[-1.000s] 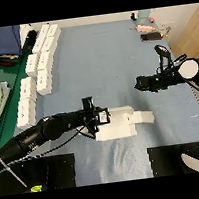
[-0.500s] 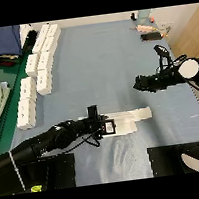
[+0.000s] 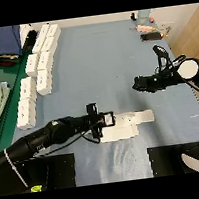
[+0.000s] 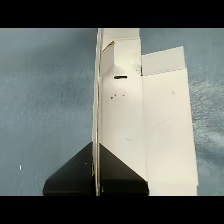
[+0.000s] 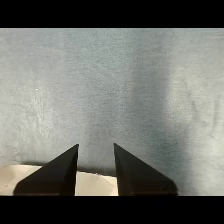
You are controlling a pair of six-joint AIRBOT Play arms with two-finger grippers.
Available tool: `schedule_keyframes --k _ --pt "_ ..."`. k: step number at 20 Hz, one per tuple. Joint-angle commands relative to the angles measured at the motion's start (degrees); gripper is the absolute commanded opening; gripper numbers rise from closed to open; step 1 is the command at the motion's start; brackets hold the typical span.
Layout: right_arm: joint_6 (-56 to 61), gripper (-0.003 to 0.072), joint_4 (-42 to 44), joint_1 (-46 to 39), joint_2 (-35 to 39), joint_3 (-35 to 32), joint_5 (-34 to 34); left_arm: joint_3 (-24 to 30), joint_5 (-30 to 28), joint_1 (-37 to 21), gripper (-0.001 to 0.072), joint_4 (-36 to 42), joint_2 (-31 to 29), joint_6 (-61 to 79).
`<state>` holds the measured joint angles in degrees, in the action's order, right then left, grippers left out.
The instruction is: Fold the box.
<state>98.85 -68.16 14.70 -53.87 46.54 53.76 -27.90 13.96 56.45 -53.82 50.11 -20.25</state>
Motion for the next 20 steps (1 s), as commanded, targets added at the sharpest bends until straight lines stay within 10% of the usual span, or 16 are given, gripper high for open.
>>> schedule_keyframes --k 1,8,20 --pt "-0.26 0.0334 0.02 0.07 -0.02 0.02 -0.07 -5.99 14.88 -8.33 0.0013 0.02 -0.66 -1.68" --pt "-0.31 0.0334 0.02 0.07 -0.09 0.02 -0.79 -8.81 28.06 -11.54 0.0014 11.65 2.14 5.64" --pt "-0.31 0.0334 0.04 0.07 -0.09 0.02 -0.72 -10.38 25.49 -11.54 0.0014 15.52 7.61 5.22"
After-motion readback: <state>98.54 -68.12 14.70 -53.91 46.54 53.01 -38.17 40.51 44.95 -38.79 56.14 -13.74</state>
